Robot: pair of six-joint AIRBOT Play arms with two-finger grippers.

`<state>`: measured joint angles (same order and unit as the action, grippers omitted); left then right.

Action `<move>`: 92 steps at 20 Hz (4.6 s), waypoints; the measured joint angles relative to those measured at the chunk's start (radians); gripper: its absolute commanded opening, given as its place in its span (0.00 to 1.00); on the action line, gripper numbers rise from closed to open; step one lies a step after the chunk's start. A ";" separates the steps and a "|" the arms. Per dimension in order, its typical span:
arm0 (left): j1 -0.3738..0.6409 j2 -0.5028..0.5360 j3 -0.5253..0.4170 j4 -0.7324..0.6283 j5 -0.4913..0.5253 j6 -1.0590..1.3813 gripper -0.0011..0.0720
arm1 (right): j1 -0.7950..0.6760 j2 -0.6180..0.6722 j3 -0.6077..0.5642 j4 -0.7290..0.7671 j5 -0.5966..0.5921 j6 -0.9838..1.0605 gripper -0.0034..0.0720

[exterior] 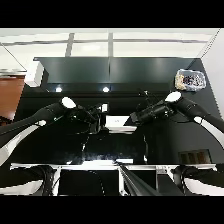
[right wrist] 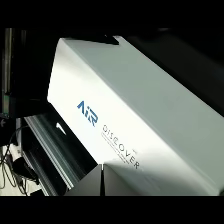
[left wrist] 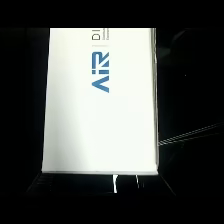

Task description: Fold the box and place the chain.

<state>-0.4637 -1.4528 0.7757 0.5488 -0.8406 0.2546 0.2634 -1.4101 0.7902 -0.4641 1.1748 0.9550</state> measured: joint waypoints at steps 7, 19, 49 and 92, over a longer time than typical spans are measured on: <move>0.000 0.000 0.000 -0.001 0.000 0.000 0.68 | 0.000 -0.003 0.000 -0.045 -0.024 0.012 0.06; 0.003 0.035 0.004 -0.006 0.010 -0.005 1.00 | -0.106 0.157 0.088 -0.093 0.135 0.014 0.06; -0.201 -0.123 0.370 0.212 -0.120 -0.470 0.99 | -0.537 0.471 0.061 -0.191 0.227 -0.023 0.06; 0.841 0.064 0.235 0.904 -0.028 -1.434 0.47 | -0.537 0.471 0.061 -0.192 0.174 -0.015 0.06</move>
<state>0.3771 -1.3891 1.0103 1.4532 -0.8688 -1.1790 -0.2737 -0.9390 0.8513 -0.6556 1.3487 0.9398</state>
